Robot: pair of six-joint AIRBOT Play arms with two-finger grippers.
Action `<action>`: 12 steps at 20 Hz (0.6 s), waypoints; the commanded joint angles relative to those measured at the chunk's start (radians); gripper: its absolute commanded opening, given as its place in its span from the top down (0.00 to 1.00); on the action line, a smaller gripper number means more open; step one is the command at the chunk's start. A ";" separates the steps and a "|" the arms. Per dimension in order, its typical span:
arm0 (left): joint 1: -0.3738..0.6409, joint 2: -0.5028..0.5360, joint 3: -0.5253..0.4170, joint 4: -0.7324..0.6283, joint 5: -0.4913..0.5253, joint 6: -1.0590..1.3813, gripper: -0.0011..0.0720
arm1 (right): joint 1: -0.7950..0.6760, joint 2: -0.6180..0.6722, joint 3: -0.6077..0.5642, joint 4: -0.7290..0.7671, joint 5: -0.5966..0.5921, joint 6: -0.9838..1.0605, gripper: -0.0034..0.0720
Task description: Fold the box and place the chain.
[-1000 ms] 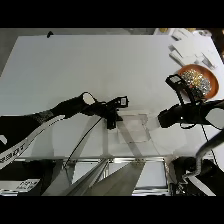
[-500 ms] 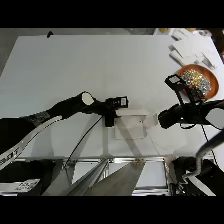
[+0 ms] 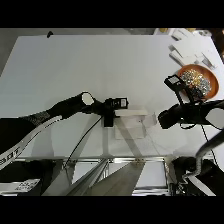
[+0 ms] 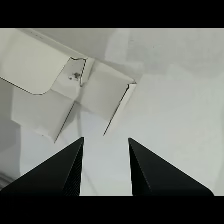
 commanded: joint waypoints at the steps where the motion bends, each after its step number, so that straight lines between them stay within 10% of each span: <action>1: 0.000 -0.001 0.001 0.003 -0.003 0.003 0.98 | 0.000 0.000 0.000 0.000 0.000 -0.001 0.53; 12: 0.000 -0.001 0.001 0.002 -0.003 0.002 0.97 | 0.000 0.000 0.000 0.002 0.003 -0.045 0.55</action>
